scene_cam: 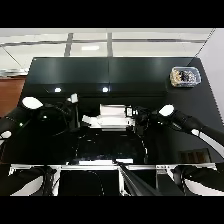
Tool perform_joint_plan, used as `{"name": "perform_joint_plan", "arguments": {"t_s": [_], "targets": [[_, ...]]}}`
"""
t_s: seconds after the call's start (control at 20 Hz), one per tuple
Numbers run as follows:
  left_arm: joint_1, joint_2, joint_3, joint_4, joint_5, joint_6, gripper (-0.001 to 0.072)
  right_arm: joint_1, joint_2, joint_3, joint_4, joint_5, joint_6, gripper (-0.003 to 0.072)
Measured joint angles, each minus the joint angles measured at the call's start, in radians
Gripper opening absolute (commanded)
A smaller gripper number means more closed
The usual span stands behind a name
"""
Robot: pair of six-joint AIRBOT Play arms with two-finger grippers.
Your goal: Fold the box and place the chain.
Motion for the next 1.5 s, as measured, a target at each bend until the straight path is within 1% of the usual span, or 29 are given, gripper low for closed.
{"name": "perform_joint_plan", "arguments": {"t_s": [0.1, 0.2, 0.25, 0.3, 0.35, 0.4, 0.45, 0.55, 0.8, 0.95, 1.25, 1.3, 1.35, 1.4, 1.45, 1.5], "targets": [[-0.059, -0.010, -0.005, 0.016, 0.092, 0.076, 0.0705, 0.000, 0.000, 0.000, 0.000, 0.000, 0.000, 0.0310], [-0.101, -0.032, -0.008, 0.027, 0.144, 0.126, 0.0688, 0.000, 0.000, 0.000, 0.000, 0.000, 0.000, 0.0310], [-0.116, -0.045, -0.009, 0.031, 0.153, 0.140, 0.0677, 0.000, 0.000, 0.000, 0.000, 0.000, 0.000, 0.0310], [-0.127, -0.058, -0.010, 0.033, 0.159, 0.152, 0.0603, 0.000, 0.000, 0.000, 0.000, 0.000, 0.000, 0.0310], [-0.134, -0.068, -0.010, 0.033, 0.160, 0.156, 0.0467, 0.000, 0.000, 0.000, 0.000, 0.000, 0.000, 0.0310], [-0.140, -0.077, -0.010, 0.027, 0.163, 0.158, 0.0374, 0.000, 0.000, 0.000, 0.000, 0.000, 0.000, 0.0310], [-0.144, -0.083, -0.010, 0.020, 0.163, 0.158, 0.0364, 0.000, 0.000, 0.000, 0.000, 0.000, 0.000, 0.0311], [-0.149, -0.092, -0.010, -0.011, 0.158, 0.158, 0.0218, 0.000, 0.000, 0.000, 0.000, 0.000, 0.000, 0.0310], [-0.160, -0.102, -0.010, -0.110, 0.149, 0.157, 0.0218, 0.000, 0.000, 0.000, 0.000, 0.000, 0.000, 0.0311], [-0.176, -0.108, -0.010, -0.153, 0.162, 0.145, 0.0220, 0.000, 0.000, 0.000, 0.000, 0.000, 0.000, 0.0310], [-0.205, -0.161, -0.003, -0.234, 0.177, 0.121, 0.0219, 0.000, 0.000, 0.000, 0.000, 0.000, 0.000, 0.0311], [-0.207, -0.166, -0.001, -0.240, 0.185, 0.113, 0.0193, 0.000, 0.000, 0.000, 0.000, 0.000, 0.000, 0.0311], [-0.208, -0.169, 0.000, -0.243, 0.190, 0.105, 0.0108, 0.000, 0.000, 0.000, 0.000, 0.000, 0.000, 0.0310], [-0.208, -0.172, 0.001, -0.243, 0.194, 0.100, 0.0107, 0.000, 0.000, 0.000, 0.000, 0.000, 0.000, 0.0311], [-0.209, -0.174, 0.001, -0.241, 0.194, 0.096, 0.0140, 0.000, 0.000, 0.000, 0.000, 0.000, 0.000, 0.0310], [-0.210, -0.175, 0.002, -0.236, 0.194, 0.092, 0.0330, 0.000, 0.000, 0.000, 0.000, 0.000, 0.000, 0.0310]]}}
